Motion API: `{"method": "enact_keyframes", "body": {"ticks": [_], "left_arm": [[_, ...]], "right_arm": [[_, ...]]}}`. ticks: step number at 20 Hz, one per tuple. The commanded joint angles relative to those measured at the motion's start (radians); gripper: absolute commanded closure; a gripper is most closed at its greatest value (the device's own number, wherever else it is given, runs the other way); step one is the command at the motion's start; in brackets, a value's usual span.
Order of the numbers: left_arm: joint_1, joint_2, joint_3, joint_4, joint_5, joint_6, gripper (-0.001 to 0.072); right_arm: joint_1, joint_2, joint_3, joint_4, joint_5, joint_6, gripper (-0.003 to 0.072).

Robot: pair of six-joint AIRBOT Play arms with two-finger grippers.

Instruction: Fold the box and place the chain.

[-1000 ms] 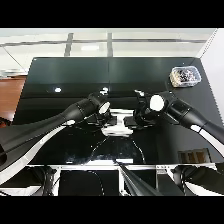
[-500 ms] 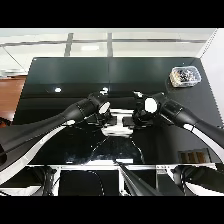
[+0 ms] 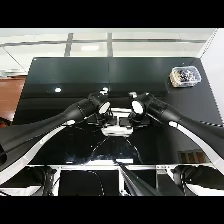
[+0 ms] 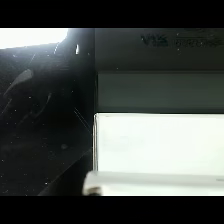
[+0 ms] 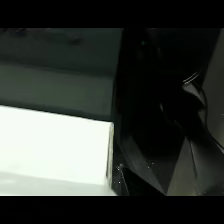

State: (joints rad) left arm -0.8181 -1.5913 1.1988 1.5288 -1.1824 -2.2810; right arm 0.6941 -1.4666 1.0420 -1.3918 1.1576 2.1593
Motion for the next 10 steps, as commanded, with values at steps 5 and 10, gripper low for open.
{"method": "enact_keyframes", "body": {"ticks": [5,10], "left_arm": [[0.000,-0.001,0.001,0.000,-0.001,0.001,0.0682],[0.000,-0.001,0.001,0.000,0.000,0.001,0.0682]], "right_arm": [[0.011,-0.011,0.007,-0.027,0.009,0.093,0.0670],[0.011,-0.012,0.006,-0.023,0.005,0.115,0.0475]]}}
